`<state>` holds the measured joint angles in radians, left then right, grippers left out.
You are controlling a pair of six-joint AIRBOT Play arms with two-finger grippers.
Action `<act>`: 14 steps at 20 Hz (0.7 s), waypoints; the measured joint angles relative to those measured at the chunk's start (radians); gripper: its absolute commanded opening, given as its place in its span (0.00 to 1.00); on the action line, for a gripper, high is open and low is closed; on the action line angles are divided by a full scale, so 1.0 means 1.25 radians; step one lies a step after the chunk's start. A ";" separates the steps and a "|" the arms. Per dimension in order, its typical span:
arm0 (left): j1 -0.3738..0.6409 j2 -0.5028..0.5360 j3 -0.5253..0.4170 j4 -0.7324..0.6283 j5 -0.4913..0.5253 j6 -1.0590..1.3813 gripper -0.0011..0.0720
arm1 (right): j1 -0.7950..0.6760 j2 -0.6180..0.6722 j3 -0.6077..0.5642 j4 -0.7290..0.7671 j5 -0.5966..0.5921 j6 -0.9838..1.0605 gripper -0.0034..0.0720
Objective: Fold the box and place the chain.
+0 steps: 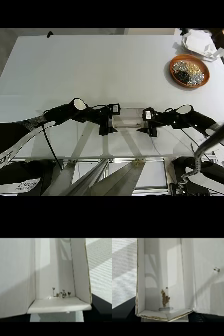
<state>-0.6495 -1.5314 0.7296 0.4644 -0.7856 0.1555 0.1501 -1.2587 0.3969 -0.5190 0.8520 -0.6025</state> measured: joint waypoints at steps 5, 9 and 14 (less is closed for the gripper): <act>0.000 0.000 0.000 0.000 0.002 0.000 0.39 | 0.000 0.000 0.000 0.000 0.000 0.000 0.64; 0.000 0.000 0.000 0.000 0.004 0.000 0.39 | 0.000 0.000 0.000 0.001 0.000 0.011 0.78; 0.000 0.000 0.000 0.000 0.006 0.001 0.39 | 0.000 0.023 0.000 -0.031 -0.004 0.064 0.95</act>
